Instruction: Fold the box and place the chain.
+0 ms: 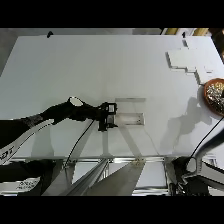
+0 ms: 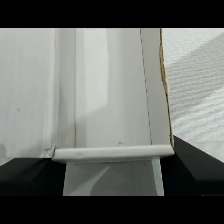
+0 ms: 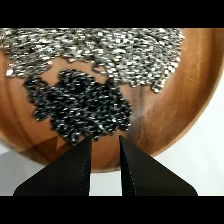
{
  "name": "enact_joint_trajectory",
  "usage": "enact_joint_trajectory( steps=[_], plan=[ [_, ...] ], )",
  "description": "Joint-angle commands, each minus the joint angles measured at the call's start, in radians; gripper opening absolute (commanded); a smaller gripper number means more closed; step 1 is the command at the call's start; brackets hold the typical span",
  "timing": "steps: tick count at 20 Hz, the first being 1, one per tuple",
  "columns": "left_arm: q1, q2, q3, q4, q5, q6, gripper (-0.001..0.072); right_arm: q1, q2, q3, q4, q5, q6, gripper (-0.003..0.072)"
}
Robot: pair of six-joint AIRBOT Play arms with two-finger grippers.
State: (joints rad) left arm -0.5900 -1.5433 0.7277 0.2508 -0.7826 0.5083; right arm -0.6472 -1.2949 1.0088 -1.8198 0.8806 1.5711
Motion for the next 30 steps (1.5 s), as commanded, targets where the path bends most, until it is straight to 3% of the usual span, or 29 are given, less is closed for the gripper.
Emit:
enact_joint_trajectory(
  steps=[1,19,26,28,30],
  plan=[
    [0.0,0.001,0.0,0.0,0.0,0.0,0.0135,-0.071,-0.032,0.001,0.084,-0.024,-0.057,0.0174],
    [0.0,0.001,0.0,0.0,0.0,0.0,0.0135,-0.076,-0.098,0.001,0.168,-0.075,-0.145,0.017],
    [0.0,0.001,0.0,0.0,0.0,0.0,0.0135,-0.076,-0.15,0.001,0.168,-0.035,-0.145,0.0169],
    [0.0,0.001,0.0,0.0,0.0,0.0,0.0135,-0.076,-0.15,0.001,0.168,-0.047,-0.145,0.0095],
    [0.0,0.001,0.0,0.0,0.0,0.0,0.0135,-0.076,-0.15,0.001,0.168,-0.06,-0.144,0.009]
  ],
)
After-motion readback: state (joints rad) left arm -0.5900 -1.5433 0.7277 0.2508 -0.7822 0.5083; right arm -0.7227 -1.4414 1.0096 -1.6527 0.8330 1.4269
